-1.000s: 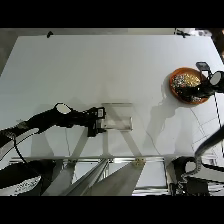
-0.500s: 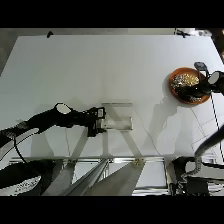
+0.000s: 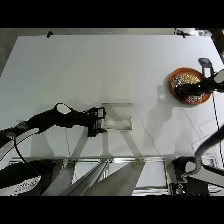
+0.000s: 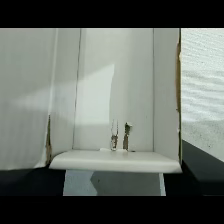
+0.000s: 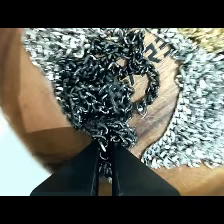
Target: Fold the box and place the chain.
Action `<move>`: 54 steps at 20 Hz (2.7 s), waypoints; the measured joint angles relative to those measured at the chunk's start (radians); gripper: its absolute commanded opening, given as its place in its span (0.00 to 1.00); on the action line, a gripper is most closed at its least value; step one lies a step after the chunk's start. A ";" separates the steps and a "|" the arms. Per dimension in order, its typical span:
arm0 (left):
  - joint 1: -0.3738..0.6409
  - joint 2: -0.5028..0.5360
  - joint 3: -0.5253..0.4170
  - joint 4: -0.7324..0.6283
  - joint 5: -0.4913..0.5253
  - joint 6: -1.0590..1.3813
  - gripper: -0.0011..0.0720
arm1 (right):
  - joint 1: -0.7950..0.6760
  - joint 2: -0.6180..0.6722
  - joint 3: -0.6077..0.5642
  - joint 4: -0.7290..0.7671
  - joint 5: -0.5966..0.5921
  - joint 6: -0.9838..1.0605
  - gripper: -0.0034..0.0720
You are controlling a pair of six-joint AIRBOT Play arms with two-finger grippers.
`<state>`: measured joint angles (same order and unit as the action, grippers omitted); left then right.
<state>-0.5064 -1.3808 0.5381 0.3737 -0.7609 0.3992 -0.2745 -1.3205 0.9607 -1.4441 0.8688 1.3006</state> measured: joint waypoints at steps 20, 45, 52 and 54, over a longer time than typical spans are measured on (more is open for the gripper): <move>0.000 0.000 0.000 0.000 0.000 0.000 0.21 | 0.269 0.806 0.000 0.100 0.269 0.031 0.06; 0.000 0.000 0.000 0.000 0.001 0.000 0.21 | 0.919 0.488 -0.076 0.212 0.219 0.120 0.06; 0.000 0.000 0.000 0.000 0.001 0.000 0.21 | 1.005 0.265 -0.077 0.254 0.073 0.137 0.06; 0.000 0.000 0.000 0.000 0.001 0.000 0.21 | 1.011 0.199 -0.078 0.277 0.054 0.138 0.06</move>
<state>-0.5064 -1.3808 0.5377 0.3737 -0.7601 0.3996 0.7364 -1.1217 0.8829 -1.1671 0.9230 1.4391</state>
